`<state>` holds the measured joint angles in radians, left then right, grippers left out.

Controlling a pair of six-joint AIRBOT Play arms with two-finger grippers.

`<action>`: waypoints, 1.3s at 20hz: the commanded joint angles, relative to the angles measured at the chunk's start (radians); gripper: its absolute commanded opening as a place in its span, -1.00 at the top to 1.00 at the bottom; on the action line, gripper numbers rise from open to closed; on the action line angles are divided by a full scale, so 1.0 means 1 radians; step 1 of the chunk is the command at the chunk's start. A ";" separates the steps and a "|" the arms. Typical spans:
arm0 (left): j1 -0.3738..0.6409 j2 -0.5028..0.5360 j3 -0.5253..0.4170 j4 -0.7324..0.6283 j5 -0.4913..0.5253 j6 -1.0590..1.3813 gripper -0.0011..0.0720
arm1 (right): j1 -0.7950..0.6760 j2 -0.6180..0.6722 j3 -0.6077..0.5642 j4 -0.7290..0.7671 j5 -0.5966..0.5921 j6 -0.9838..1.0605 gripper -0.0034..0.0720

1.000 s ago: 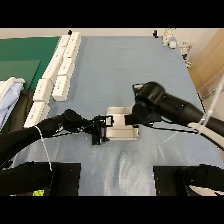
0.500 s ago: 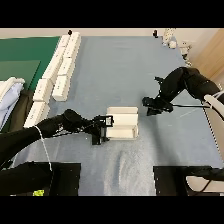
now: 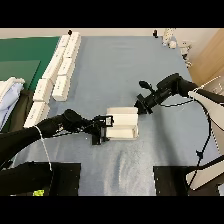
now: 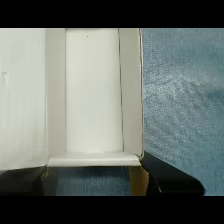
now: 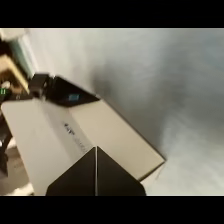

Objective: Fold the box.

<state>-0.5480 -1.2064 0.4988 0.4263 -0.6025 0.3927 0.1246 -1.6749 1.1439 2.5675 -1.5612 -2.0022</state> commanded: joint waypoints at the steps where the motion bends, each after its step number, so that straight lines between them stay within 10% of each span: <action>1: 0.000 0.000 0.001 0.000 0.000 0.000 -0.31 | 0.082 0.014 -0.010 -0.048 -0.072 -0.191 0.90; 19: 0.000 0.000 0.001 0.000 0.000 0.000 -0.31 | 0.492 0.713 -0.587 -0.155 0.905 -0.674 0.87; 23: 0.000 0.000 0.001 0.000 0.000 0.000 -0.31 | 0.537 0.754 -0.632 -0.159 0.950 -0.788 0.59; 26: 0.000 0.000 0.001 0.000 0.000 0.000 -0.31 | 0.544 0.770 -0.632 -0.159 0.952 -0.909 0.01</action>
<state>-0.5480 -1.2064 0.4988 0.4263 -0.6025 0.3923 0.6502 -0.9302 0.5278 2.4111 -0.6456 -2.7869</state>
